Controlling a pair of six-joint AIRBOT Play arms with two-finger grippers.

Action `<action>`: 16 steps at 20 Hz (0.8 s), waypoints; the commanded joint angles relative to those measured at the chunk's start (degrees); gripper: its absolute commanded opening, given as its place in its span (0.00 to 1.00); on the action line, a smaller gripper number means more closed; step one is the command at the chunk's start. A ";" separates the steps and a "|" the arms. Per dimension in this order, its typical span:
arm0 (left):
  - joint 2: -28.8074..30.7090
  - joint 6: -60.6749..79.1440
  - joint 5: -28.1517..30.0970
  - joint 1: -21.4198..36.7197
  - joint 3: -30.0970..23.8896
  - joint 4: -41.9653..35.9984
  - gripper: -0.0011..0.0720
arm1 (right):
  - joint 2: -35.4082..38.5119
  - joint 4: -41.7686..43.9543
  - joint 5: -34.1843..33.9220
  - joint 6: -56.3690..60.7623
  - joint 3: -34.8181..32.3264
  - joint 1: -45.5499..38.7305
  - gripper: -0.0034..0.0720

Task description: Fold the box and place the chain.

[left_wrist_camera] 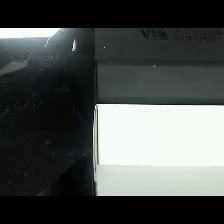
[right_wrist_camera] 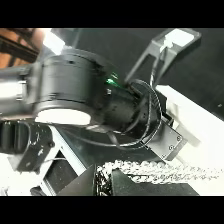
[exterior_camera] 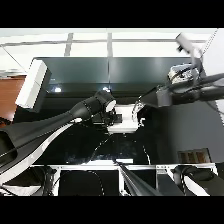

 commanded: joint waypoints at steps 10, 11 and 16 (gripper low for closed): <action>-0.02 0.00 -0.02 0.04 0.04 0.09 0.06 | -0.72 1.70 -14.91 0.76 -17.68 2.97 0.46; -0.02 0.00 -0.02 0.04 0.04 0.09 0.06 | -0.70 1.70 -14.62 0.76 -17.68 1.92 0.46; -0.02 0.00 -0.24 0.02 0.04 0.07 0.06 | -0.68 -10.12 -17.22 1.62 -17.68 -14.62 0.46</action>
